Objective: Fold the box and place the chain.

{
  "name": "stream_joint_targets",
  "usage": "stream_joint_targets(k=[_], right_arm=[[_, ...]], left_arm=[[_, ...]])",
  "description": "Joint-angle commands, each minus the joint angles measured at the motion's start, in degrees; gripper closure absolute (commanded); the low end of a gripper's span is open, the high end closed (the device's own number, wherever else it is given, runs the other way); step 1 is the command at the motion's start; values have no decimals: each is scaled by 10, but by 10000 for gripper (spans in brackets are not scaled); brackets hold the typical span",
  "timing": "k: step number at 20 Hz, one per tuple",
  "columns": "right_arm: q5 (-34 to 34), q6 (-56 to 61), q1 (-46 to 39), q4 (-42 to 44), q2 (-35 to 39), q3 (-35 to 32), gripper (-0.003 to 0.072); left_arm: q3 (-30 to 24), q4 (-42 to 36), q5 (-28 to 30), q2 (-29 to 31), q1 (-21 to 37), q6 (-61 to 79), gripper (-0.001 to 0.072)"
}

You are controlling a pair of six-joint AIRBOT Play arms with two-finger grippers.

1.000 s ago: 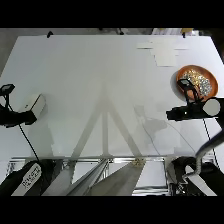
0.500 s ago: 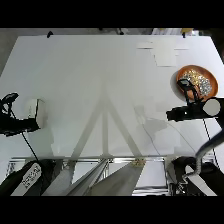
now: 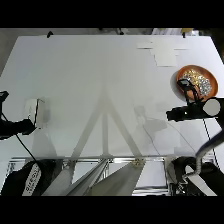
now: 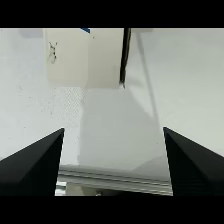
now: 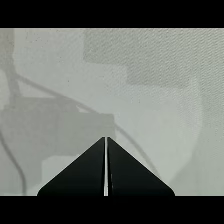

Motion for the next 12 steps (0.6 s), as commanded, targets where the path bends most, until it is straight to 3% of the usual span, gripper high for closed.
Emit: stream_joint_targets(k=[1, 5, 12], right_arm=[[0, 0, 0, 0, 0, 0, 666], [0, 0, 0, 0, 0, 0, 666], [0, 0, 0, 0, 0, 0, 666]], left_arm=[[0, 0, -17, 76, -4, -3, 17], [0, -1, -30, 113, -4, -3, 16], [0, -5, -10, 116, -4, -3, 15]])
